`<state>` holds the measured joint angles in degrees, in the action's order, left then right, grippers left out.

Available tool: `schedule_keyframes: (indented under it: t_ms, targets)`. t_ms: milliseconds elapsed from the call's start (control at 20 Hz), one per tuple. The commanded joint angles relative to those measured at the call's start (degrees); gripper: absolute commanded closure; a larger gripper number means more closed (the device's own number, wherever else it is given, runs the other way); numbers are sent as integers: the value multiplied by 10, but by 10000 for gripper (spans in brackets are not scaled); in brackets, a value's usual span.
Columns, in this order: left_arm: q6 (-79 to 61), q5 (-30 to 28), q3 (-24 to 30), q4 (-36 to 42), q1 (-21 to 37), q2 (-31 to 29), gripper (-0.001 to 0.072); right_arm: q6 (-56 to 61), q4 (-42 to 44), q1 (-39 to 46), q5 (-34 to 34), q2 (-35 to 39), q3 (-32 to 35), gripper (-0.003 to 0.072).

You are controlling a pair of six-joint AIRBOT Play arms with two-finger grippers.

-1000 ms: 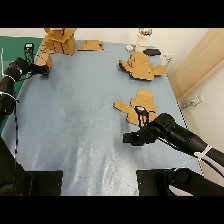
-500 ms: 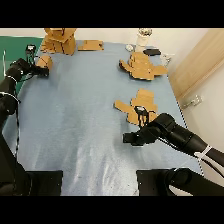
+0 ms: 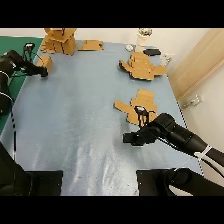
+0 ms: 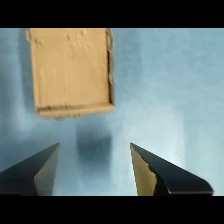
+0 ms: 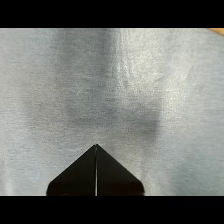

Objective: Fold the box.

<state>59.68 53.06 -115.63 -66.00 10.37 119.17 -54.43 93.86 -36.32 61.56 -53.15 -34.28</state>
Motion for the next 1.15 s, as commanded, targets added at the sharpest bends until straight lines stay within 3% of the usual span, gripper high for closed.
schedule_keyframes:
  t_ms: [0, 50, 250, 350, 550, 750, 900, 1000, 1100]
  targets:
    - [40, 171, 0, 0, 7, -40, 390, 0, 0, 0, 0, 0, 0, 679]
    - [41, 210, 0, 0, 7, -49, 694, 0, 0, 0, 0, 0, 0, 679]
    - [109, 333, 9, 14, -3, -82, 703, 0, 0, 0, 0, 0, 0, 679]
    - [121, 348, 63, 16, -26, -136, 704, 0, 0, 0, 0, 0, 0, 679]
    - [134, 275, 257, 15, -108, -328, 703, 0, 0, 0, 0, 0, 0, 679]
    - [166, 178, 508, 17, -211, -538, 702, 0, 0, 0, 0, 0, 0, 679]
    - [221, 96, 675, 17, -291, -647, 700, 0, 0, 0, 0, 0, 0, 679]
    - [254, 71, 737, 17, -327, -683, 696, 0, 0, 0, 0, 0, 0, 679]
    - [254, 70, 756, 17, -346, -692, 697, 0, 0, 0, 0, 0, 0, 679]
